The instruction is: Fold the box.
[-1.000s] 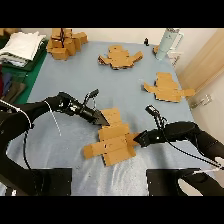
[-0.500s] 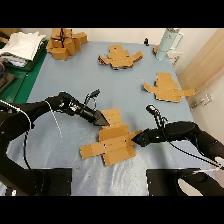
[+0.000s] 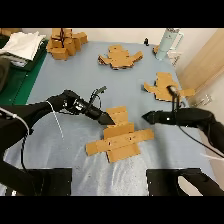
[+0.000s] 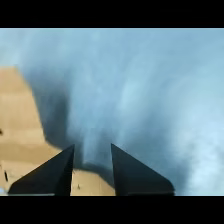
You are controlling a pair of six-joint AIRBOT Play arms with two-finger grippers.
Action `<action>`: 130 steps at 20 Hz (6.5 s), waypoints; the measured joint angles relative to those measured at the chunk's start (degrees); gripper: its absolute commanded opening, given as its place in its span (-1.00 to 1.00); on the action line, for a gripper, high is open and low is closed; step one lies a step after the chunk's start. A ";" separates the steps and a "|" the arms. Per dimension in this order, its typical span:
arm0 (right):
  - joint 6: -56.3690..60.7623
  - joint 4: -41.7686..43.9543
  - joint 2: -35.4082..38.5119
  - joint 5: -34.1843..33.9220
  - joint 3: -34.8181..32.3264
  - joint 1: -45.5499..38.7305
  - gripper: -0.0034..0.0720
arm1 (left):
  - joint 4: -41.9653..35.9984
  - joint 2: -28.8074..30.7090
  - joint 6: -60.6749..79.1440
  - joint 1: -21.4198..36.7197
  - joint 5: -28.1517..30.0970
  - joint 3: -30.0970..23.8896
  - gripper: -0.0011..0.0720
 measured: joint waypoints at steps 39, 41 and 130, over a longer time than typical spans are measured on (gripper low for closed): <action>7.65 -0.15 -3.78 4.50 4.61 2.84 -0.90 | 2.08 13.05 29.66 -12.87 22.91 -11.26 -0.93; 7.65 -0.17 -3.74 3.74 4.63 2.84 -0.91 | 2.08 13.00 29.66 -12.87 22.95 -11.26 -0.93; -32.00 -16.55 6.32 3.72 -10.03 26.75 1.00 | 2.14 13.00 29.70 -12.87 23.04 -11.26 -0.93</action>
